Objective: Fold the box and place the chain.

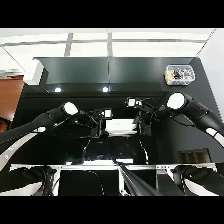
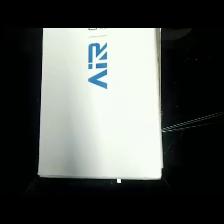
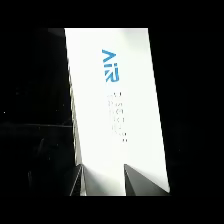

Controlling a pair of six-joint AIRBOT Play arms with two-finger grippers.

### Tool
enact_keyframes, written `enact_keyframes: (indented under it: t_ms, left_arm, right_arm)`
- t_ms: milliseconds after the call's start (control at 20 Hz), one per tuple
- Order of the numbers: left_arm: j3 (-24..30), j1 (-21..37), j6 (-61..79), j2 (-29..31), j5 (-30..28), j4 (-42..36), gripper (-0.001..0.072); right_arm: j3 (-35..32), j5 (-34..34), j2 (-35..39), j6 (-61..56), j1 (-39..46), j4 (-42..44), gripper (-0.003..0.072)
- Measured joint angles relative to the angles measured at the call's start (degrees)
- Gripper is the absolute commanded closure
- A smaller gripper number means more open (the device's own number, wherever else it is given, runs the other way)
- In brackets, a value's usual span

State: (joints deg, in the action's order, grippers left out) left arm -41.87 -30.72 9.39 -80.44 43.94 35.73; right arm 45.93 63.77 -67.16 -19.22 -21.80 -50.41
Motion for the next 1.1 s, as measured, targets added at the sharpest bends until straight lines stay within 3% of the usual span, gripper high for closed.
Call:
enact_keyframes:
  t_ms: [100,150,300,400,650,1100]
  left_arm:
    - [0.0,0.0,0.0,0.0,0.0,0.0,0.0222]
    - [0.0,0.0,0.0,0.0,0.0,0.0,0.0221]
    - [0.0,0.0,0.0,0.0,0.0,0.0,0.0222]
    - [0.0,0.0,0.0,0.0,0.0,0.0,0.0222]
    - [0.0,0.0,0.0,0.0,0.0,0.0,0.0222]
    - [0.0,0.0,-0.1,0.0,0.0,0.0,0.0222]
  right_arm:
    - [0.4,2.9,1.5,-3.8,0.2,0.4,0.0636]
    - [0.5,5.4,2.1,-6.2,0.9,0.4,0.0671]
    - [-0.8,10.7,3.1,-13.9,3.8,1.5,0.0672]
    - [-3.2,11.4,3.4,-16.9,6.0,6.7,0.0672]
    - [-9.4,4.8,2.7,-20.2,8.0,24.3,0.0672]
    - [-11.6,-3.3,-2.2,-27.8,8.4,26.4,0.0672]
